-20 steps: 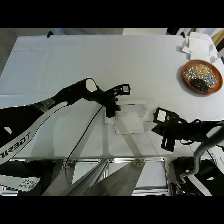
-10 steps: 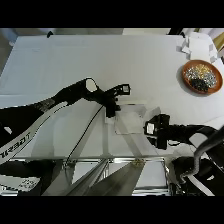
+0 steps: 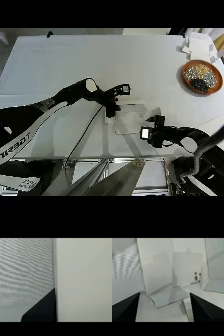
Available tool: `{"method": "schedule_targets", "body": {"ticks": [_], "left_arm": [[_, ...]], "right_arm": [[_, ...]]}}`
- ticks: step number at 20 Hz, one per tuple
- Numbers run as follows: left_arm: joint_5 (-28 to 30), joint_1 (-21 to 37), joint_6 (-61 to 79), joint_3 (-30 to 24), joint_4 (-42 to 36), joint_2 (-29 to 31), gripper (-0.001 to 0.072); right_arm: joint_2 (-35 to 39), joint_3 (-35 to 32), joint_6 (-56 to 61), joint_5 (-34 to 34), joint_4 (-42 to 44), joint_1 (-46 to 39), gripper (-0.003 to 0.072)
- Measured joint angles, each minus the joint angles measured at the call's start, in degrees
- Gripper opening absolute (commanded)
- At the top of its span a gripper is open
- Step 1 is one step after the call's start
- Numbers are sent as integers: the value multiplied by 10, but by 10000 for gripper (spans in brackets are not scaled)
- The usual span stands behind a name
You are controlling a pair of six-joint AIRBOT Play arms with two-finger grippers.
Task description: Fold the box and place the chain.
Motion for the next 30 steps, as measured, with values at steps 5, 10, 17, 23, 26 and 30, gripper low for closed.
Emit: {"method": "schedule_targets", "body": {"ticks": [5, 10, 17, 23, 26, 30], "left_arm": [[0, 0, 0, 0, 0, 0, 12], [0, 0, 0, 0, 0, 0, 12], [0, 0, 0, 0, 0, 0, 12], [1, 0, 0, 0, 0, 0, 12], [0, 0, 0, 0, 0, 0, 12], [0, 0, 0, 0, 0, 0, 12]], "right_arm": [[-27, -1, -15, -44, 0, 1, 697], [-32, 23, -19, -47, 2, 1, 693], [-34, 60, -19, -42, 7, -2, 688], [-55, 85, -51, -11, 42, -52, 689], [-79, 102, -69, 11, 64, -77, 689], [-114, 131, -91, 43, 87, -108, 689]]}}
